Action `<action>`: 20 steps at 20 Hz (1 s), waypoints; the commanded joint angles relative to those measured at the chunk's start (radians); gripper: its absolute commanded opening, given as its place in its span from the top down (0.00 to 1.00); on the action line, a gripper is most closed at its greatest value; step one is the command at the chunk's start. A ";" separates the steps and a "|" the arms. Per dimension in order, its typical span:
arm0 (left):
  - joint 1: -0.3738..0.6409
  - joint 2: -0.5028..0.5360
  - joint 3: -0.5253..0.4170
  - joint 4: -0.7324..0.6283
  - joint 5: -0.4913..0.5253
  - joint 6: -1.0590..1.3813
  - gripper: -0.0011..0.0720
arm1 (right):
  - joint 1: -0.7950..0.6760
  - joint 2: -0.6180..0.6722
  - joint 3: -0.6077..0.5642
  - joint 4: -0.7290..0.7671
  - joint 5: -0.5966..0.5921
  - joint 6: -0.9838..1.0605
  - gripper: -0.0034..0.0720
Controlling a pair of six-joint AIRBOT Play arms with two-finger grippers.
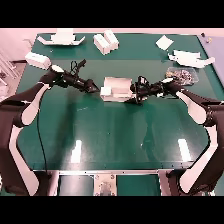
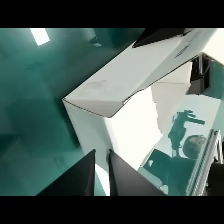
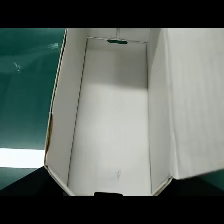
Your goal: Fold the box and place the chain.
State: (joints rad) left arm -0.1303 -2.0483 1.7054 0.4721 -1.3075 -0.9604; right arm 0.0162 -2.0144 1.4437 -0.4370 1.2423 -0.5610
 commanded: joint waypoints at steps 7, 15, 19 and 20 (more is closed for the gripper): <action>0.000 0.000 0.008 -0.045 -0.007 0.035 0.82 | 0.001 0.000 0.000 0.000 0.000 0.000 0.22; 0.000 -0.001 0.007 -0.006 0.018 0.053 0.72 | 0.001 0.000 0.000 0.000 0.000 0.000 0.22; -0.014 0.000 0.008 -0.009 0.013 0.051 0.54 | 0.001 0.000 0.000 0.000 0.000 0.000 0.22; -0.023 0.000 0.009 -0.012 0.012 0.052 0.54 | 0.001 0.000 0.000 0.000 0.000 0.000 0.22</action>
State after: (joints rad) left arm -0.1379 -2.0483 1.7126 0.4614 -1.2926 -0.9104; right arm 0.0162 -2.0144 1.4437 -0.4374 1.2427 -0.5613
